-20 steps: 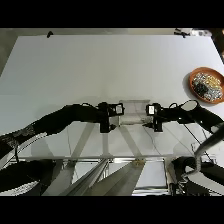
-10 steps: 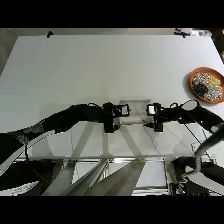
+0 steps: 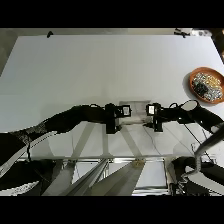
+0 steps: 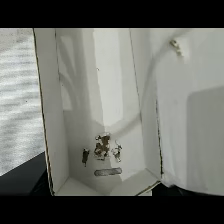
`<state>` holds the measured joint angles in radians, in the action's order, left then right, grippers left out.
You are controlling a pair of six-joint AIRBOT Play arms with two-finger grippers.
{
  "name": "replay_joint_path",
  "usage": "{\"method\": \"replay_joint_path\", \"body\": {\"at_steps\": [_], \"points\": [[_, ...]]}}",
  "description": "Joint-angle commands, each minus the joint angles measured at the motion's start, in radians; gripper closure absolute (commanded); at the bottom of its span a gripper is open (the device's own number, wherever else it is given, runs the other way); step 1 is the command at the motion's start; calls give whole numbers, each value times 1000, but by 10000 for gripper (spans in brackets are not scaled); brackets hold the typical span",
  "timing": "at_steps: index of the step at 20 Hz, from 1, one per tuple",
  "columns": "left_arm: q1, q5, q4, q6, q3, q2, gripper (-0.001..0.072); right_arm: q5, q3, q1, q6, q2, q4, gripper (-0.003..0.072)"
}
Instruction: Fold the box and place the chain.
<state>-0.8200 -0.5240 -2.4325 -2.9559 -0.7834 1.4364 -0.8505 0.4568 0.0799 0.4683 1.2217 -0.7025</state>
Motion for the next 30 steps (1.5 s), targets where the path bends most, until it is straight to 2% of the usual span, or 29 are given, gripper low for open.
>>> {"method": "replay_joint_path", "body": {"at_steps": [1, 6, 19, 21, 22, 23, 24, 27, 29, 30], "points": [[-4, -3, 0, -3, 0, 10, 5, -1, 0, 0, 0, -1, -1, 250], [-5, 1, -14, -3, 0, 51, 9, -1, 0, 0, 0, -1, -1, 250], [-26, 53, -44, -3, 0, 52, 12, -1, 0, 0, 0, -1, -1, 250], [-26, 53, -44, -3, 0, 52, 30, -1, 0, 0, 0, -1, -1, 250], [-26, 53, -44, -3, 0, 52, 94, -1, 0, 0, 0, -1, -1, 250], [-26, 53, -44, -3, 0, 52, 97, -1, 0, 0, 0, -1, -1, 250], [-26, 53, -43, -3, 0, 52, 163, -1, 0, 0, 0, -1, -1, 250], [-25, 53, -43, -3, 0, 52, 451, -1, 0, 0, 0, -1, -1, 250], [-25, 53, -43, -3, 0, 52, 483, -1, 0, 0, 0, -1, -1, 250], [-25, 54, -42, -3, 0, 52, 553, -1, 0, 0, 0, -1, -1, 250]]}}
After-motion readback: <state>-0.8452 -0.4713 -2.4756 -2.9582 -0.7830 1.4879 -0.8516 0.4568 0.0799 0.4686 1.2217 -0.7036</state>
